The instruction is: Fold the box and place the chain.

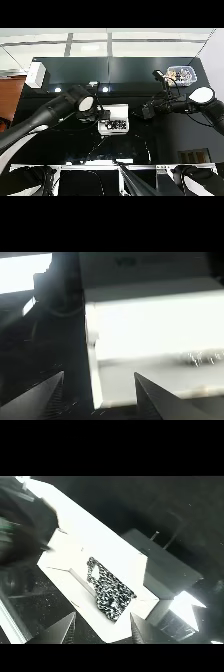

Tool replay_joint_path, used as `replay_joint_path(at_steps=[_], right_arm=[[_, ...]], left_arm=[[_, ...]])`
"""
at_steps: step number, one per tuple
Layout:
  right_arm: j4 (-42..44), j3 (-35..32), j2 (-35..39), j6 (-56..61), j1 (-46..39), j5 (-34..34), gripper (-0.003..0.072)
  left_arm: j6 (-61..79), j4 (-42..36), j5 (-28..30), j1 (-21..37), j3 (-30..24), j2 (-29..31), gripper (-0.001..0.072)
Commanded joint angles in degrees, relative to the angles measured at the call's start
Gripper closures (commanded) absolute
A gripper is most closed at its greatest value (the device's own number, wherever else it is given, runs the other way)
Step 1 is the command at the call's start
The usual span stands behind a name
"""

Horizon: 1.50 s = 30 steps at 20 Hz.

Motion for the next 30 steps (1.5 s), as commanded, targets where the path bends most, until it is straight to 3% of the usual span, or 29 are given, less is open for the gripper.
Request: replay_joint_path(at_steps=[1, 3, 5, 8, 10, 11, 12, 13, 15, 18, 25, 30], right_arm=[[-0.52, 0.00, -0.04, -0.02, -0.33, 0.35, 0.0281], [-0.74, 0.00, -0.04, -0.02, -0.33, 0.22, 0.0281], [-0.79, 0.00, -0.04, -0.02, -0.33, 0.22, 0.0281], [-0.94, 0.00, -0.04, -0.02, -0.33, -0.04, 0.0281], [-0.92, 0.00, -0.04, 0.00, -0.31, -0.96, 0.0281], [-0.92, 0.00, -0.04, 0.00, -0.31, -1.55, 0.0281], [-0.90, 0.00, -0.04, 0.00, -0.31, -2.12, 0.0281], [-0.90, 0.00, -0.04, 0.00, -0.31, -2.60, 0.0281], [-0.90, 0.00, -0.04, 0.00, -0.31, -3.10, 0.0281], [-0.87, 0.00, -0.04, 0.00, -0.31, -3.28, 0.0281], [-0.70, 0.00, -0.04, 0.00, -0.28, -3.41, 0.0281], [-0.68, 0.00, -0.04, 0.00, -0.28, -4.37, 0.0281]], left_arm=[[5.42, 8.04, -5.40, 0.24, -1.27, 8.76, 0.0194], [5.44, 12.61, -7.76, 4.74, -5.73, 13.64, 0.0197], [8.44, 7.54, -4.98, 13.86, -12.26, 17.38, 0.0198], [42.99, -18.97, 8.35, 25.03, -22.71, 20.33, 0.0227], [71.08, -34.40, 8.63, 27.56, -27.80, 19.82, 0.0223], [81.68, -38.29, 8.85, 27.36, -30.01, 19.54, 0.0165], [91.08, -39.85, 8.92, 26.60, -31.76, 19.47, -0.0011], [98.42, -39.71, 9.64, 25.53, -32.89, 19.50, -0.0009], [113.70, -39.56, 13.29, 23.41, -34.27, 19.47, -0.0008], [126.22, -39.85, 23.96, 20.59, -35.17, 18.86, -0.0006], [128.23, -47.10, 25.03, 22.69, -31.54, 5.97, -0.0006], [142.24, -55.98, 23.19, 23.32, -30.95, 2.86, -0.0008]])
